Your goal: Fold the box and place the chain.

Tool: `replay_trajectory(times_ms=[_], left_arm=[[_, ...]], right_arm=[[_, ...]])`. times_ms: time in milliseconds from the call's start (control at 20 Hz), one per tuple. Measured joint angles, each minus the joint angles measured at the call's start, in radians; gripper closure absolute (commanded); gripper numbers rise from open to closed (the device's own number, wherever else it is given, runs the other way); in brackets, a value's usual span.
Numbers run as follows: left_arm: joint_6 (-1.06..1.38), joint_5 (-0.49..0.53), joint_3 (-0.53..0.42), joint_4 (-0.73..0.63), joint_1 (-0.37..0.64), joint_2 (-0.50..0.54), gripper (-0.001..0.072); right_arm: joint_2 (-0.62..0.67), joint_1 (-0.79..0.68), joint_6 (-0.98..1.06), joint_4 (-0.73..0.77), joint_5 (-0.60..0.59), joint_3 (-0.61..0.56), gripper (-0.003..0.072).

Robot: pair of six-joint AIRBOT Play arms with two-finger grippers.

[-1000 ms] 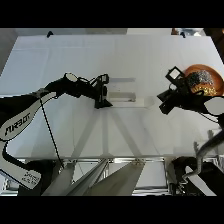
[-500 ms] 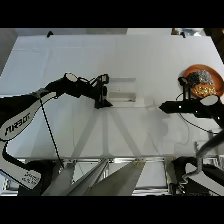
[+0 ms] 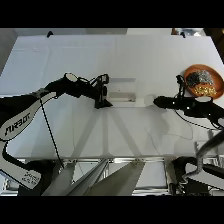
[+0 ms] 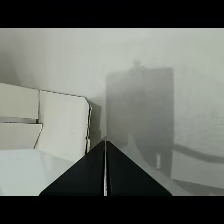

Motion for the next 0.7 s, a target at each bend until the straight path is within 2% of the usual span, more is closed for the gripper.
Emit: replay_trajectory(times_ms=[250,700], left_arm=[[0.000,0.000,0.000,0.000,0.000,0.000,0.0451],[0.000,0.000,0.000,0.000,0.000,0.000,0.0451]], right_arm=[[-0.004,0.024,-0.082,0.072,0.053,0.000,0.0682],[-0.046,0.106,-0.111,0.088,0.043,0.000,0.0682]])
